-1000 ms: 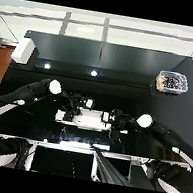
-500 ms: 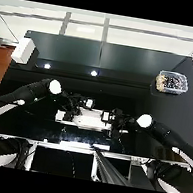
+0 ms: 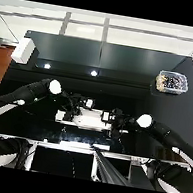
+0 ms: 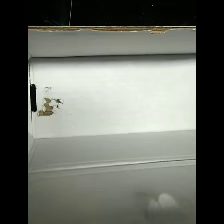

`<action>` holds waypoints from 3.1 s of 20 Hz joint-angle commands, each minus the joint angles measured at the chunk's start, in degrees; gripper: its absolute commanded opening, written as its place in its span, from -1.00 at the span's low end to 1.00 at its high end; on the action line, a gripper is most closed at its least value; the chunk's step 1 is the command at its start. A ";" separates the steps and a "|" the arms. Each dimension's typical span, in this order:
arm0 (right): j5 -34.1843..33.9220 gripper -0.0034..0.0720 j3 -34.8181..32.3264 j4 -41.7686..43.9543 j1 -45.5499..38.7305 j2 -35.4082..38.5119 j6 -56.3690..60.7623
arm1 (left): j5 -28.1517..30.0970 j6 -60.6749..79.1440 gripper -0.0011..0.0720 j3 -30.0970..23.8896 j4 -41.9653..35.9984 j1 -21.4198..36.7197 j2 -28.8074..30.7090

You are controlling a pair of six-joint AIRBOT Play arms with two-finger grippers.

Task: Fold the box and place the chain.

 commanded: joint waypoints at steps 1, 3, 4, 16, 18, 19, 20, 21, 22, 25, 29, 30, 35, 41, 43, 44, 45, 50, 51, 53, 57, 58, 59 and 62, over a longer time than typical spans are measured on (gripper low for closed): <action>0.48 0.97 -0.04 -1.57 -0.02 0.02 0.90 | -0.07 0.00 -0.90 0.02 0.04 0.00 -0.04; 0.48 0.97 -0.04 -1.60 -0.02 0.07 3.06 | -0.04 0.00 -0.90 0.02 0.04 0.00 -0.04; 0.55 0.97 -0.04 -1.64 -0.02 0.09 3.72 | -0.04 0.00 -0.90 0.02 0.04 0.00 -0.04; 0.70 0.97 -0.04 -2.54 -0.37 1.75 6.08 | -0.02 0.00 -0.90 0.02 0.04 0.00 -0.04; 0.33 0.97 -0.04 -2.54 -0.37 1.73 6.05 | -0.04 0.00 -0.90 0.02 0.02 0.00 -0.04; 0.33 0.97 -0.04 -2.54 -0.37 1.68 6.05 | -0.04 0.00 -0.90 0.02 0.02 0.00 -0.04; 0.33 0.97 -0.04 -2.54 -0.37 1.68 6.05 | -0.04 0.00 -0.90 0.02 0.02 0.00 -0.04; 0.33 0.97 -0.04 -2.54 -0.37 1.68 6.05 | -0.02 0.00 -0.90 0.02 0.04 0.00 -0.04; 0.33 0.97 -0.04 -2.54 -0.37 1.68 6.05 | -0.02 -0.02 -0.90 0.02 0.02 0.00 -0.04; 0.33 0.97 -0.04 -2.56 -0.37 1.60 6.05 | -0.04 -0.02 -0.90 0.02 0.00 0.00 -0.04; 0.33 0.97 -0.07 -2.56 -0.37 1.14 6.08 | -0.07 -0.02 -0.90 0.02 0.00 0.00 -0.04; 0.28 0.97 -0.07 -2.60 -0.37 1.14 6.05 | -0.04 -0.02 -0.90 0.02 0.00 0.00 -0.04; 0.31 0.97 -0.20 -2.67 -0.37 0.94 6.05 | -0.04 -0.02 -0.90 0.02 0.00 0.00 -0.04; 0.26 0.97 -0.48 -2.62 -0.37 0.26 6.05 | -0.07 -0.02 -0.90 0.02 0.00 0.00 -0.04; 0.26 0.97 -0.48 -2.67 -0.37 0.26 6.05 | -0.07 -0.02 -0.90 0.02 0.00 0.00 -0.04; 0.24 0.97 -0.48 -2.67 -0.37 0.26 6.05 | -0.07 -0.02 -0.90 0.02 0.00 0.00 -0.04; 0.24 0.97 -0.48 -2.67 -0.37 0.26 6.05 | -0.07 -0.02 -0.90 0.02 0.00 0.00 -0.04; 0.48 0.19 -0.48 -2.69 -0.37 0.26 6.05 | -0.04 -0.02 -0.90 0.02 0.00 0.00 -0.04; 0.48 0.19 -0.48 -2.69 -0.37 0.26 6.05 | -0.04 -0.02 -0.90 0.02 0.00 0.00 -0.04; 0.48 0.19 -0.48 -2.69 -0.37 0.26 6.05 | -0.07 -0.02 -0.90 0.02 0.00 0.00 -0.04; 0.46 0.19 -0.48 -2.69 -0.37 0.26 6.05 | -0.11 -0.07 -0.70 0.02 0.02 0.00 -0.04; 0.46 0.19 -0.48 -2.67 -0.37 0.26 6.08 | -0.22 -0.31 -0.30 0.02 0.02 0.00 -0.02; 0.46 0.19 -0.48 -2.67 -0.37 0.26 6.08 | -0.24 -0.98 -0.14 0.04 0.15 0.02 0.13; 0.46 0.19 -0.48 -2.67 -0.37 0.26 6.08 | 0.22 -3.06 0.35 0.20 2.34 0.04 2.01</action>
